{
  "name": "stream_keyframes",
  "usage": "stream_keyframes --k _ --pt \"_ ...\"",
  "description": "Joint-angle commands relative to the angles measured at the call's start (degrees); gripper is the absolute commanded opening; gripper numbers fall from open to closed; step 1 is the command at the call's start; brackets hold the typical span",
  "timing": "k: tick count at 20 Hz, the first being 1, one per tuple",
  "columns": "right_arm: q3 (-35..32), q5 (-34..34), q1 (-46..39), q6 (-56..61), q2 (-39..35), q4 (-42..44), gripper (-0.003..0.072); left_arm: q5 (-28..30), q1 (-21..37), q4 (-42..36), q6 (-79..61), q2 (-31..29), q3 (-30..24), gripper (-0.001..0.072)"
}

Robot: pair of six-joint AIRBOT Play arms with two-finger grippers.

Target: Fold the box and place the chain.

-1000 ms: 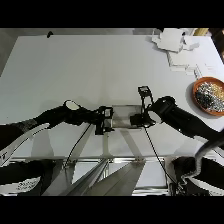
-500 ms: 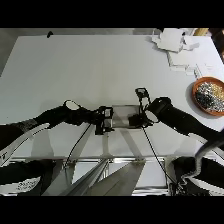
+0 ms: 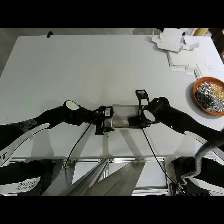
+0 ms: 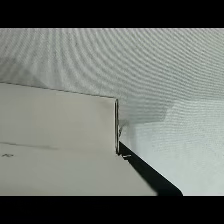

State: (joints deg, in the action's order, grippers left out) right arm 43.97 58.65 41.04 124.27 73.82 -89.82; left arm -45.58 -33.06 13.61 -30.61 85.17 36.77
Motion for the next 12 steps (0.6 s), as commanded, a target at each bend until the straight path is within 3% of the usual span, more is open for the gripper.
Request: stream_keyframes --k 1,2,4,5,7,9,12 --pt "0.0 0.3 0.0 -0.3 0.1 -0.2 0.0021 -0.1 0.0 0.2 -0.2 0.0 0.0 0.0278" --pt "0.0 0.3 0.0 -0.3 0.0 -0.2 0.0023 -0.1 0.0 0.2 -0.2 0.0 0.0 0.0278" --pt "0.0 0.3 0.0 -1.9 -1.2 -0.2 0.0190 -0.1 0.0 0.2 -0.2 0.0 0.0 0.0278" --pt "0.0 0.3 0.0 -3.3 -2.4 -0.4 0.0239 -0.1 0.0 0.2 -0.2 0.0 0.0 0.0278" --pt "0.0 0.5 0.0 -6.4 -5.7 -1.5 0.0247 -0.1 0.0 0.2 -0.2 0.0 0.0 0.0278" --pt "0.0 1.9 0.0 -10.1 -9.3 -1.5 0.0389 -0.1 0.0 0.2 -0.2 0.0 0.0 0.0278" --pt "0.0 4.5 0.0 -15.0 -15.3 -1.5 0.0409 -0.1 0.0 0.2 -0.2 0.0 0.0 0.0278"
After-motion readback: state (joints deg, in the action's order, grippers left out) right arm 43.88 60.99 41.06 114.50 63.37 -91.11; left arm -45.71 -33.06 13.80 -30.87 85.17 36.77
